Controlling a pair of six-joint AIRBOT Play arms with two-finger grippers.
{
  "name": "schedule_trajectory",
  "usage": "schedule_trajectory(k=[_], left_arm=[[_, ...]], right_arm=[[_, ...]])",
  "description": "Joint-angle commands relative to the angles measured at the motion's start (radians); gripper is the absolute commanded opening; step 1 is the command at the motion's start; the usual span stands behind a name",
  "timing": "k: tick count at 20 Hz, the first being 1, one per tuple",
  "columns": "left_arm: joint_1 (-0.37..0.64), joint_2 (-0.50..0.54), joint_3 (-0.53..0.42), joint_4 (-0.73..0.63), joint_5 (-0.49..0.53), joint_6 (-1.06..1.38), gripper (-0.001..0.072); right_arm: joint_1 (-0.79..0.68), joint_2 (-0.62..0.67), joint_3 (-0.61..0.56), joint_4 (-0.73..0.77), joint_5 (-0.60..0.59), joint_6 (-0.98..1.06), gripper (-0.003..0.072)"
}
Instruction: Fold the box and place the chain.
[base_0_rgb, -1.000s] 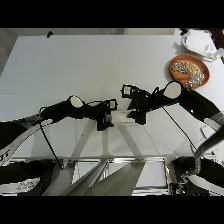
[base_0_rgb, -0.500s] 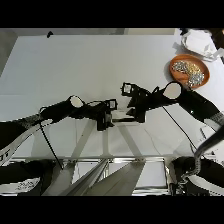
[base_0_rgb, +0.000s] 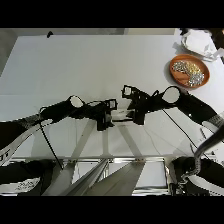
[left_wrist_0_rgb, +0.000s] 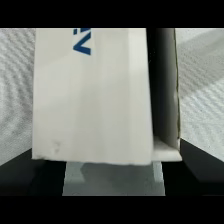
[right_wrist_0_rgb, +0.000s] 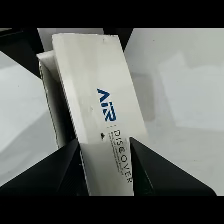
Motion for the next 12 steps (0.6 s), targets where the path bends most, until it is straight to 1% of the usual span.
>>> schedule_trajectory(k=[1,4,6,10,12], left_arm=[[-0.001,0.001,0.0,0.001,0.0,0.002,0.0333],[-0.001,0.001,0.0,0.001,0.0,0.002,0.0333],[-0.001,0.001,0.0,0.001,0.0,0.002,0.0333],[-0.001,0.001,0.0,0.001,0.0,0.002,0.0333],[-0.001,0.001,0.0,0.001,0.0,0.002,0.0333]], right_arm=[[0.018,-0.001,-0.015,-0.002,0.009,-0.003,0.0293],[0.035,0.0,-0.022,-0.006,0.039,-0.011,0.0306],[0.035,0.005,-0.022,-0.01,0.076,-0.031,0.0417],[0.035,0.03,-0.022,-0.009,0.075,-0.031,0.0421],[0.035,0.044,-0.022,-0.008,0.055,-0.031,0.0488]])
